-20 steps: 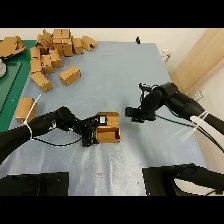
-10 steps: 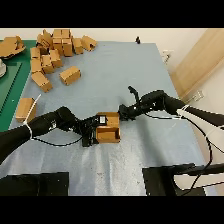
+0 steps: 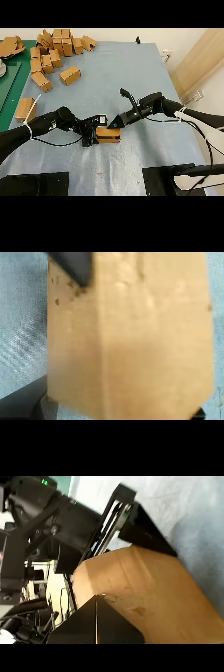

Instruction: Fold the box.

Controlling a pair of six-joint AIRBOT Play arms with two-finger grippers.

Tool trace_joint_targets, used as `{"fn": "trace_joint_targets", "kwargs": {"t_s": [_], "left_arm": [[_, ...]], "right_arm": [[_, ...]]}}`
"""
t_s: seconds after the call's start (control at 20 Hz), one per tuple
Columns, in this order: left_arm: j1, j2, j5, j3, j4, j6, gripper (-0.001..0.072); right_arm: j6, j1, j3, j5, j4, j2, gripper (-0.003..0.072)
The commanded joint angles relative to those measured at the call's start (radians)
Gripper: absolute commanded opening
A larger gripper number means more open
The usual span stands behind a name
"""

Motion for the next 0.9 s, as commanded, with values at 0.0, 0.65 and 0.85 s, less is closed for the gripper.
{"fn": "trace_joint_targets", "kwargs": {"t_s": [0.0,0.65,0.85], "left_arm": [[0.0,0.001,0.0,0.0,0.0,0.0,0.0214],[0.0,0.0,0.0,0.0,0.0,0.0,0.0214],[0.0,0.0,0.0,0.0,0.0,0.0,0.0214]], "right_arm": [[-0.045,0.039,-0.063,0.051,-0.033,0.079,0.0004],[-0.094,0.059,-0.025,0.265,-0.106,0.155,0.0007],[-0.06,0.185,-0.026,0.333,-0.296,0.233,0.0007]]}}
